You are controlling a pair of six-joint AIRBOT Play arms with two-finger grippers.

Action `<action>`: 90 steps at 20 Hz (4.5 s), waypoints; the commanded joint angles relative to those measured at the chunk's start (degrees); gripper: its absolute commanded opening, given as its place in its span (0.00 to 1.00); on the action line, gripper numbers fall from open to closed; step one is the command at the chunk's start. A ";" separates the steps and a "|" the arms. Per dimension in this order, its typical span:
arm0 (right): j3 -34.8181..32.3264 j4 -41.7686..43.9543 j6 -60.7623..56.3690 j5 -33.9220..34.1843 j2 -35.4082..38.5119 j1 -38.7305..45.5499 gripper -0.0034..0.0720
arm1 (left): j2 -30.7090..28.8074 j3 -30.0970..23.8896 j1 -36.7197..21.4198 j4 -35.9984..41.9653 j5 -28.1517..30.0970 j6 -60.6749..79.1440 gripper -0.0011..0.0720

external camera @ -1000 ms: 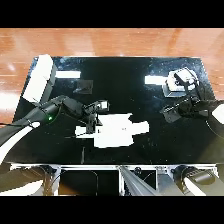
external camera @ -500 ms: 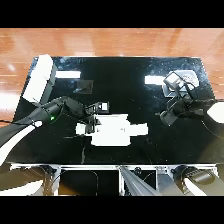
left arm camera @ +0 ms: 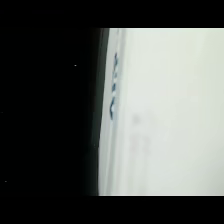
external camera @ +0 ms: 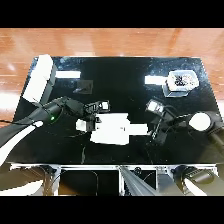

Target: Fold the box and place the chain.

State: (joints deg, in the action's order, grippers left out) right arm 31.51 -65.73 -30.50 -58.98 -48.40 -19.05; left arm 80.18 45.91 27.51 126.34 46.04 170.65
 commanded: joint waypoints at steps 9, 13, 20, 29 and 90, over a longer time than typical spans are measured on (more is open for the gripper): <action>-3.32 5.70 17.07 16.76 -10.23 -16.37 0.99 | 0.04 0.00 -0.02 0.33 2.45 -2.93 0.04; -3.32 5.75 19.21 16.83 -10.45 -16.37 0.99 | 0.04 0.00 -0.92 0.33 2.95 -4.59 0.04; -3.32 11.08 29.18 18.80 -12.81 -17.22 0.99 | 0.04 0.00 -1.86 0.33 2.99 -5.25 0.04; -3.32 13.77 32.28 29.20 -16.76 -21.07 0.99 | 0.04 0.00 -1.81 0.35 3.23 -5.27 0.04; -0.20 35.36 41.77 30.75 -16.24 -12.74 0.99 | 0.04 0.02 -1.79 0.33 3.21 -4.04 0.04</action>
State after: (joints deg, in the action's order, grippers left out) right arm 31.20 -35.55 5.19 -28.25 -63.83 -32.08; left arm 80.18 45.91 25.69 126.69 49.15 165.91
